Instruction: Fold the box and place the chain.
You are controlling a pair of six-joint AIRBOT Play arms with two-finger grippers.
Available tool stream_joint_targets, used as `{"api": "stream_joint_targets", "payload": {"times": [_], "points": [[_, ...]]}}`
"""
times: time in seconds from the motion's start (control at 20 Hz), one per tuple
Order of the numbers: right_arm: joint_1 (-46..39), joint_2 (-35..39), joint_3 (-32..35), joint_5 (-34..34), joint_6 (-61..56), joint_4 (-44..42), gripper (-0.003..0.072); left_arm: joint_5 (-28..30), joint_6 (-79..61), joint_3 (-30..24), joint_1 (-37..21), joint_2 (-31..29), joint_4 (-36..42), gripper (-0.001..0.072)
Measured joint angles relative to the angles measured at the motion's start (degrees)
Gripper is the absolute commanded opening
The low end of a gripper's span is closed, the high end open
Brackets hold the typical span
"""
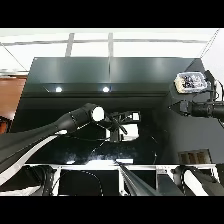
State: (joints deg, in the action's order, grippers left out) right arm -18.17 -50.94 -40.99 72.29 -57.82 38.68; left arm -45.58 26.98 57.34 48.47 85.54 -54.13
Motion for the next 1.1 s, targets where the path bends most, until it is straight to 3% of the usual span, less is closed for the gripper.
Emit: {"api": "stream_joint_targets", "payload": {"times": [0.05, 0.3, 0.45, 0.65, 0.9, 1.1], "points": [[-0.02, 0.0, 0.0, -0.04, 0.0, 0.09, 0.0013, -0.17, 0.04, 0.02, 0.09, 0.04, -0.39, 0.0276], [-0.02, 0.0, 0.0, -0.35, -0.02, 0.44, 0.0013, -5.14, 8.11, 0.07, -4.46, -1.81, -6.08, 0.029], [-0.02, 0.0, 0.0, -0.35, -0.02, 0.52, 0.0013, -5.86, 16.24, 0.33, -14.01, -4.37, -11.78, 0.029], [-0.02, 0.0, 0.0, -0.35, -0.04, 0.52, 0.0013, -5.25, 26.84, 3.67, -33.0, -5.27, -17.73, 0.029], [0.11, 0.0, 0.0, -0.59, -0.07, 0.48, 0.0013, -1.33, 34.36, 13.84, -53.9, 0.57, -17.88, 0.029], [1.64, 0.0, 0.0, -2.16, -0.09, 0.35, 0.0014, -0.94, 36.0, 27.04, -60.85, 11.54, -19.67, 0.029]]}}
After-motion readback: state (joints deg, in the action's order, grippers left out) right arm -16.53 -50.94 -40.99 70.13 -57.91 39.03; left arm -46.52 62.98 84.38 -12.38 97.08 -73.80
